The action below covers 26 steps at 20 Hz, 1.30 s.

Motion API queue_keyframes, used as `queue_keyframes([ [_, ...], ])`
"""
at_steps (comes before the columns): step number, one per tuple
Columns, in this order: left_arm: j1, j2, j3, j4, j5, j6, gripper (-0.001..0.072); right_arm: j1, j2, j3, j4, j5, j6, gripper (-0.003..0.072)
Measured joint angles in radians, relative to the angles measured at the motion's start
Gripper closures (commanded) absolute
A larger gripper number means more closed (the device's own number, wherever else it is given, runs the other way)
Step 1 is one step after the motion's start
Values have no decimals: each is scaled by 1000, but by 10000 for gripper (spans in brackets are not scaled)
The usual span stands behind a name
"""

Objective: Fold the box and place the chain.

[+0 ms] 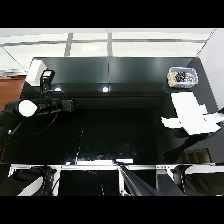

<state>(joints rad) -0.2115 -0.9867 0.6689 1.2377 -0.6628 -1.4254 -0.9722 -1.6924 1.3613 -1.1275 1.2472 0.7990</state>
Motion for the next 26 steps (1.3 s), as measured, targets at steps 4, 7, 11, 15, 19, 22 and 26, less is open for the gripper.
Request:
queue_keyframes([
  [4,0,-6,3,-15,-16,0,-3,53,-25,21,5,39,-100,669],
  [7,0,-7,3,-19,-57,0,-3,81,-13,26,34,93,-118,673],
  [11,0,-7,3,-23,-105,0,-3,112,85,-45,138,154,-84,673],
  [15,0,-7,3,-37,-121,0,-3,203,277,-264,269,113,-66,673],
  [19,-17,-10,3,-132,-110,1,-3,417,478,-562,475,-111,-65,672],
  [22,-62,-22,5,-203,-63,4,-3,630,607,-788,692,-313,-122,672],
  [26,-98,-101,26,-303,-52,8,-3,872,713,-966,877,-523,-180,672],
])
